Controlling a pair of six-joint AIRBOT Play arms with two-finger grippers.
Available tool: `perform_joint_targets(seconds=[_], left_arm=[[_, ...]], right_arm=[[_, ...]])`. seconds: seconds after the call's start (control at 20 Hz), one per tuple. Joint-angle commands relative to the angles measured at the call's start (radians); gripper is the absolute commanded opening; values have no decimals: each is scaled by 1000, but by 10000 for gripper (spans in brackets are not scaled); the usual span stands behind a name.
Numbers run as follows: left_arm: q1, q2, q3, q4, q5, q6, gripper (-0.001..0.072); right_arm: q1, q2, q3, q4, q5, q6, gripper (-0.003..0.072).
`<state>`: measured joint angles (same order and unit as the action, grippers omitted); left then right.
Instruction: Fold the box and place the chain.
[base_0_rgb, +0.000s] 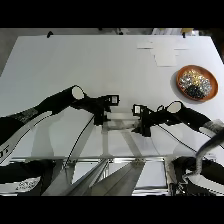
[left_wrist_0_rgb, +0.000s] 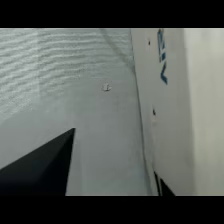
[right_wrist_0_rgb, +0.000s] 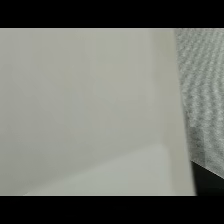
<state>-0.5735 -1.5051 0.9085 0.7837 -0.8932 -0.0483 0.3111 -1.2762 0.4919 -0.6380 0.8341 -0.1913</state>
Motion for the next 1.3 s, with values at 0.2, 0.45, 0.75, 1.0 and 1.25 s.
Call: perform_joint_targets(seconds=[0.2,0.45,0.75,1.0,1.25], left_arm=[[2,116,1,148,-16,-58,648],[2,226,1,358,-48,-268,633],[2,405,1,448,-121,-491,567],[-2,457,0,383,-292,-559,1],[-63,401,-2,296,-283,-558,1]], right_arm=[[-1,1,0,6,-11,2,297],[-1,1,0,6,-11,2,297],[-1,1,0,6,-11,2,297],[-1,1,0,6,-11,3,297],[-1,1,0,6,-11,2,297]])
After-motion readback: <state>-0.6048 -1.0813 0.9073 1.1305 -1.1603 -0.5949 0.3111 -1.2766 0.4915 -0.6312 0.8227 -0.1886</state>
